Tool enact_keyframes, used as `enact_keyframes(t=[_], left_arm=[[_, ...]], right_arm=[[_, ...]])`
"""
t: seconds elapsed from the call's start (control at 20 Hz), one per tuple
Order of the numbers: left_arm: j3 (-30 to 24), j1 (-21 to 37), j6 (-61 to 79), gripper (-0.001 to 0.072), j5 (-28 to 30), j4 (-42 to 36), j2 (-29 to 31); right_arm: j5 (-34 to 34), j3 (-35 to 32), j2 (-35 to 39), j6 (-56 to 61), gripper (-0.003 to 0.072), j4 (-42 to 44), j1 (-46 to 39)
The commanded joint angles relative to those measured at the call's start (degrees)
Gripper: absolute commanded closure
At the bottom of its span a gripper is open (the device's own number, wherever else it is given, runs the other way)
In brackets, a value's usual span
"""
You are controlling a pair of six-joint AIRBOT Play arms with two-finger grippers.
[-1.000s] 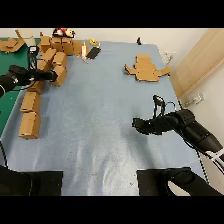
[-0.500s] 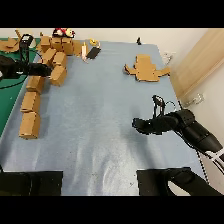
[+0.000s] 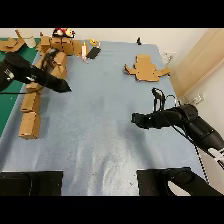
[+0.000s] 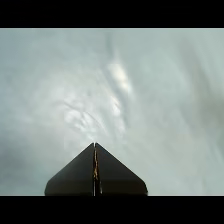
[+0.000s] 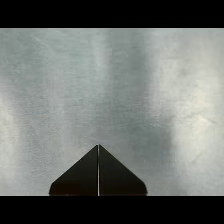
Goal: Fold the box.
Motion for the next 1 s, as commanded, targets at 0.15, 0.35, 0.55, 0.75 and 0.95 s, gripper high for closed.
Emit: enact_keyframes(t=[0.15,0.35,0.55,0.75,0.95], left_arm=[[-11.63,-10.86,-12.59,0.0697,-1.81,5.88,9.07],[-18.18,-13.70,-16.65,0.0696,-1.81,5.81,14.95],[-19.47,-15.65,-19.30,0.0695,-4.66,5.64,15.98],[-19.45,-16.06,-19.37,0.0695,-5.64,5.60,16.00],[-19.45,-16.06,-19.37,0.0695,-5.66,5.62,16.00]], right_arm=[[0.46,2.32,-3.43,-4.57,0.0680,3.08,0.11],[0.92,2.32,-5.86,-5.51,0.0679,5.14,0.11],[0.72,2.32,-5.70,-5.51,0.0680,5.11,0.11],[0.72,2.32,-5.73,-5.51,0.0680,5.09,0.11],[0.72,2.32,-5.73,-5.51,0.0679,5.09,0.11]])
